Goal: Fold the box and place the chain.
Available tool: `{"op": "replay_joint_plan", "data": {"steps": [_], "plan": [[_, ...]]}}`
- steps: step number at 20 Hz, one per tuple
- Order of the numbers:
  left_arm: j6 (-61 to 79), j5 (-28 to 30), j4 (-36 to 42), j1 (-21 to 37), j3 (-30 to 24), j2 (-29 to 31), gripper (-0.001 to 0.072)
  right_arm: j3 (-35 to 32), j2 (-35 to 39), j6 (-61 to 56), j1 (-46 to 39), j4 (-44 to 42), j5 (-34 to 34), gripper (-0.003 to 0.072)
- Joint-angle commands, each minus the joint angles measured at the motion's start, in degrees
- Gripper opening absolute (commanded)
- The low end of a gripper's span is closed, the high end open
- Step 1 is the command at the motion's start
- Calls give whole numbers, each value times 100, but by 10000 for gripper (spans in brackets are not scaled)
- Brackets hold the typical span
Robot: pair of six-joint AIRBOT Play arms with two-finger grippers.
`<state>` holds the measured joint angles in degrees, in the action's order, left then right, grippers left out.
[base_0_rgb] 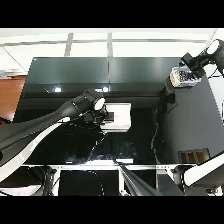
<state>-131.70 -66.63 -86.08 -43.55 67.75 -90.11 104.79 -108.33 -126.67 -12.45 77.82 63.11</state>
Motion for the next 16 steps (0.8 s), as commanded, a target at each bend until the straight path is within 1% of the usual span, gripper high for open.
{"op": "replay_joint_plan", "data": {"steps": [1, 8, 9, 11, 12, 13, 16], "plan": [[7, -11, 2, 4, 4, 0, 28, 424, -509, -452, -251, -881, 229, 580], [7, -13, 2, 4, 4, 0, 28, 424, -765, -413, -243, -1029, 216, 580], [7, -9, 2, 4, 4, 0, 28, 424, -809, -354, -243, -1029, 245, 551], [7, -7, 2, 4, 4, 0, 28, 424, -835, -52, -245, -1027, 247, 271], [4, -7, 2, 4, 4, 0, 28, 424, -824, 240, -249, -1080, 271, 111], [4, -7, 2, 4, 4, 0, 28, 424, -789, 629, -275, -1182, 365, 14], [7, -7, 20, 4, 4, 0, 28, 426, -505, 1604, -369, -1215, 835, 16]]}}
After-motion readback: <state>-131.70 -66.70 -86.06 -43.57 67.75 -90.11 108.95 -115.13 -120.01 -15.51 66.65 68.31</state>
